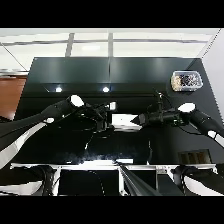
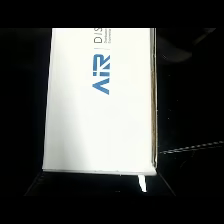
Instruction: Fold the box and place the chain.
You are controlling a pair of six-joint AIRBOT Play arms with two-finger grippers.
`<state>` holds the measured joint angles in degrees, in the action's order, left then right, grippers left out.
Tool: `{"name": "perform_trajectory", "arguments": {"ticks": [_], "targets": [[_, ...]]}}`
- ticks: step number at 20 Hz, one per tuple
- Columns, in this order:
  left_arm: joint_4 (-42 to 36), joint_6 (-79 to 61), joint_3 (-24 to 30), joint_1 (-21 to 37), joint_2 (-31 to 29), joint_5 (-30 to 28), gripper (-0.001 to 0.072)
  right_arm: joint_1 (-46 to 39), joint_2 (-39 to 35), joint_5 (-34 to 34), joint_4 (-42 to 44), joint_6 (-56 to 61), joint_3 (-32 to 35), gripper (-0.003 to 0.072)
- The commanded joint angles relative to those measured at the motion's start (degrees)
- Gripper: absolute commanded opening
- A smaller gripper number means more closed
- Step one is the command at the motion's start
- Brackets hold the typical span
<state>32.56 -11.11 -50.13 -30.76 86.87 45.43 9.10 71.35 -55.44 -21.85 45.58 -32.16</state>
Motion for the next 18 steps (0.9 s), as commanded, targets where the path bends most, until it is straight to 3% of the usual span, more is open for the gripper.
{"name": "perform_trajectory", "arguments": {"ticks": [1, 5, 9, 11, 15, 18], "targets": [[0.0, 0.0, 0.0, 0.0, 0.0, 0.0, 0.0396, 0.0, 0.3, 1.5, -2.3, 0.6, 0.0, 0.0012], [0.2, 0.0, 0.0, 0.3, -0.3, 0.2, 0.0396, -1.4, -2.9, -6.8, -2.8, 0.2, -4.7, 0.0012], [0.2, 0.5, 0.0, 1.6, -1.7, 0.0, 0.0424, -9.5, -13.7, -11.4, -13.3, 3.0, -11.7, 0.0012], [0.4, 1.6, 0.0, 1.9, -2.3, 0.1, 0.072, -16.0, -18.5, -11.7, -15.7, 4.2, -12.2, 0.0012], [7.3, 6.1, 0.0, 1.8, -6.2, 1.3, 0.072, -27.7, -22.5, -16.5, -17.0, 4.6, -12.2, 0.0012], [7.3, 10.3, -0.6, 1.0, -10.3, 2.1, 0.072, -31.5, -22.5, -16.3, -17.6, 4.9, -12.1, 0.0012]]}}
